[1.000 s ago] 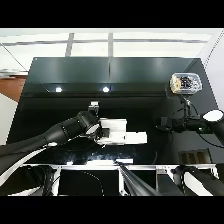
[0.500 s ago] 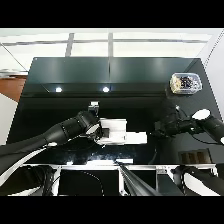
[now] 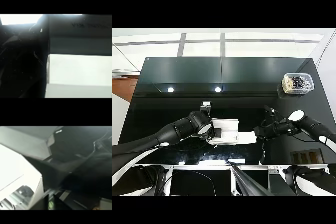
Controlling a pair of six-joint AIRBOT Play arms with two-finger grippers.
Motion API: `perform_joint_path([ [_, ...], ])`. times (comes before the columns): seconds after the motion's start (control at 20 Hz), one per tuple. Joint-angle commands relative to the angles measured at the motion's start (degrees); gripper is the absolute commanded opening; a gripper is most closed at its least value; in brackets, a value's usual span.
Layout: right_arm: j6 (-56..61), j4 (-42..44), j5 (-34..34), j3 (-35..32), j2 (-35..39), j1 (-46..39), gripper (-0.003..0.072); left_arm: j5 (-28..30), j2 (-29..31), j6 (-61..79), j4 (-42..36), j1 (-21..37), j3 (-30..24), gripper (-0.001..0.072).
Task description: Fold the box and place the chain.
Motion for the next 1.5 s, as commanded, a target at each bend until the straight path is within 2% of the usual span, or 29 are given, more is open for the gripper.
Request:
perform_joint_path([
  [0.0,-1.64,1.86,0.9,0.66,-0.22,2.78,0.0361,0.0,0.02,0.0,0.0,0.04,0.0,0.0029],
  [0.1,-3.69,2.01,2.99,1.36,-0.22,2.78,0.0654,-0.04,0.02,0.0,0.0,0.04,0.0,0.003],
  [0.15,-4.37,1.99,3.74,1.36,-0.22,2.78,0.0703,-0.02,0.02,0.0,0.0,0.04,0.0,0.003],
  [0.4,-7.17,6.95,4.9,1.49,-0.22,2.78,0.0702,-0.04,0.02,0.0,0.02,0.04,0.0,0.003],
  [0.75,-6.4,7.23,4.83,5.7,-0.2,4.94,0.0701,-0.04,0.02,0.0,0.02,0.04,0.0,0.003],
  [0.85,-3.06,6.62,2.36,6.1,-0.2,7.96,0.0699,-0.04,0.02,0.0,0.02,0.04,0.0,0.0029],
  [0.9,-0.42,6.16,0.02,6.1,-0.2,9.6,0.062,-0.04,0.02,0.0,0.02,0.04,0.0,0.003],
  [0.95,2.56,5.55,-2.73,6.12,-0.2,11.34,0.0594,-0.09,0.02,0.0,0.0,0.04,0.0,0.003],
  [1.05,5.92,4.7,-7.08,6.71,-0.2,14.8,0.0594,-0.26,0.02,0.0,0.02,0.04,0.0,0.003],
  [1.15,11.78,0.33,-10.36,8.28,-0.2,18.29,0.0594,-0.24,0.02,0.0,0.02,0.04,0.0,0.003],
  [1.3,25.49,-12.85,-12.79,11.8,-0.2,23.82,0.0593,-0.24,0.02,0.0,0.2,0.04,0.0,0.003],
  [1.4,31.61,-18.88,-12.98,13.88,-0.2,26.82,0.0484,-0.24,0.02,0.0,0.2,0.04,0.0,0.003],
  [1.45,33.48,-20.76,-12.98,14.84,-0.22,28.15,0.0478,-0.24,0.02,0.0,0.22,0.04,0.0,0.003],
])
